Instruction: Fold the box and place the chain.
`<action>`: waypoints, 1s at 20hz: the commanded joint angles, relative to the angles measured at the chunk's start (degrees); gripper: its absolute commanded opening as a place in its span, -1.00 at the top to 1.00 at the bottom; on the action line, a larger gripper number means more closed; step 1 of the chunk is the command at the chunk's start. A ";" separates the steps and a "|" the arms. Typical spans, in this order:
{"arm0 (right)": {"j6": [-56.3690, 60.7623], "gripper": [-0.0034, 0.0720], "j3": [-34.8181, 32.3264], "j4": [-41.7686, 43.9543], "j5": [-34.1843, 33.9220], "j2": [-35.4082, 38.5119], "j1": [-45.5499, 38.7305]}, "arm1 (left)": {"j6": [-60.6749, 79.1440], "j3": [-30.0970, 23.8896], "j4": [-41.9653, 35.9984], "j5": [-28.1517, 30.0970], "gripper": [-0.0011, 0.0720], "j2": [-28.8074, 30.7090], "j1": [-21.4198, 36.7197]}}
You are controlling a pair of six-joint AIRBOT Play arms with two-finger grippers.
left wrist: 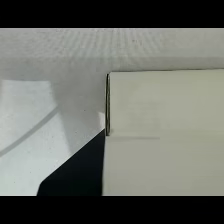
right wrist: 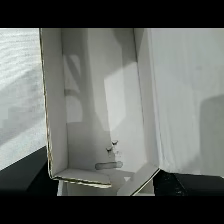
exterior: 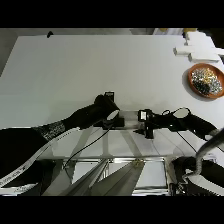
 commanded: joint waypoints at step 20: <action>-0.09 0.06 0.02 -0.04 0.13 0.04 -0.02 | 26.56 0.04 -9.90 -1.14 -0.15 21.14 8.31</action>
